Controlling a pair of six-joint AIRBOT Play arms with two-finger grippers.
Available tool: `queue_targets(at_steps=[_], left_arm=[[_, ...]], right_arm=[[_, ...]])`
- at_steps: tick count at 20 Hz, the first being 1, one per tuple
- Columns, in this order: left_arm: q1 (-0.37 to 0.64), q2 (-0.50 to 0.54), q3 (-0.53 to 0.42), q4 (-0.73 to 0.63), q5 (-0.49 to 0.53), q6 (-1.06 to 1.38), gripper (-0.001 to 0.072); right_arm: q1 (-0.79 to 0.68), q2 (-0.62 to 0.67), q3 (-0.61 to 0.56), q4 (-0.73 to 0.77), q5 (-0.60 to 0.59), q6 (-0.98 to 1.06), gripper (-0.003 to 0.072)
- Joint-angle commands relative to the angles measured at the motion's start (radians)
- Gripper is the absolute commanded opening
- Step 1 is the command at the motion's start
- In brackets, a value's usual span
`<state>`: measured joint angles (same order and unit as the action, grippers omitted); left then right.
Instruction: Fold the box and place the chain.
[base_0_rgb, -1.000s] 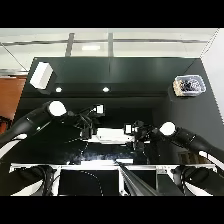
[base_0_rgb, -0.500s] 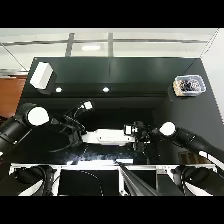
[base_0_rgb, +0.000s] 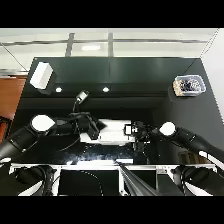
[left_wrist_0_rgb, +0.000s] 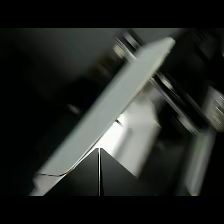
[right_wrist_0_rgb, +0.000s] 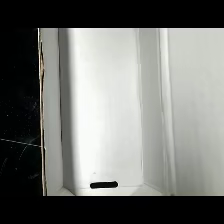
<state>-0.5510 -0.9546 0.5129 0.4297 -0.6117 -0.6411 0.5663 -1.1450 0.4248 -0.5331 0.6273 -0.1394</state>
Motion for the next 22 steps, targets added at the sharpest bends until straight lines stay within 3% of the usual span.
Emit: queue_targets(at_steps=[1, 5, 10, 13, 16, 18, 22], left_arm=[[-0.007, -0.087, 0.002, -0.032, 0.182, 0.074, 0.0024], [-0.023, -0.223, 0.066, 0.155, 0.016, 0.035, 0.0024], [-0.023, -0.332, 0.122, 0.237, -0.079, -0.019, 0.0024], [-0.02, -0.336, 0.146, 0.279, -0.1, -0.021, 0.0024], [-0.002, -0.287, 0.197, 0.391, -0.099, -0.124, 0.0025], [0.029, -0.201, 0.203, 0.485, -0.112, -0.203, 0.0025], [0.116, 0.0, 0.19, 0.592, -0.288, -0.239, 0.0025]], right_arm=[[0.001, -0.001, 0.0, 0.0, 0.0, 0.0, 0.0442], [0.001, -0.001, 0.0, 0.0, 0.0, 0.0, 0.0442], [0.001, -0.001, 0.0, 0.0, 0.0, 0.0, 0.0442], [0.001, -0.001, 0.0, 0.0, 0.0, 0.0, 0.0442], [0.001, -0.001, 0.0, 0.001, 0.0, 0.0, 0.0442], [0.001, -0.001, 0.0, 0.0, 0.0, 0.0, 0.0442], [0.001, -0.001, 0.0, 0.0, 0.0, 0.0, 0.0442]])
